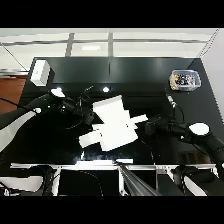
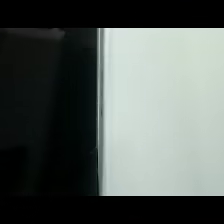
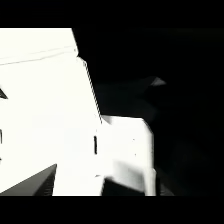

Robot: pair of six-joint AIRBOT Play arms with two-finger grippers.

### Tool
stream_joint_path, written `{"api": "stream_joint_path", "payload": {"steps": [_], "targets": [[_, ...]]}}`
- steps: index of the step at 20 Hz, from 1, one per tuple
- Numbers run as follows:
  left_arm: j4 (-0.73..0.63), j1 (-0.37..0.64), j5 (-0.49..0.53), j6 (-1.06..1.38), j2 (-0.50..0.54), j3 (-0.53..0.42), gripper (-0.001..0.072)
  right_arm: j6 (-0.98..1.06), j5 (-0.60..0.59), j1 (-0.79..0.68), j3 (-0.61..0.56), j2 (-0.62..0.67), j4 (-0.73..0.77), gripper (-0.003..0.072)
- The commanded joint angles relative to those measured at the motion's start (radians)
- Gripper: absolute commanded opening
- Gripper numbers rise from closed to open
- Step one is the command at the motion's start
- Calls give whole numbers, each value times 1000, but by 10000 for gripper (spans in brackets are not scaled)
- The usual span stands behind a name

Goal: Fold the box and place the chain.

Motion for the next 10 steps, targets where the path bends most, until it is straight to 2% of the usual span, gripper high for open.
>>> {"api": "stream_joint_path", "payload": {"steps": [1,3,4,6,8,10], "targets": [[67,-6,-89,86,5,45,27,-4,103,-75,98,8,-169,673],[160,-26,-91,125,26,79,26,-117,264,-107,216,8,-338,670],[183,-45,-61,126,43,85,25,-191,355,-105,265,8,-407,669],[185,-102,41,211,80,79,24,-196,442,-84,303,8,-435,669],[185,-173,224,342,111,55,25,-196,442,-19,301,8,-486,669],[185,-224,377,386,100,37,28,-196,377,65,298,7,-561,669]]}}
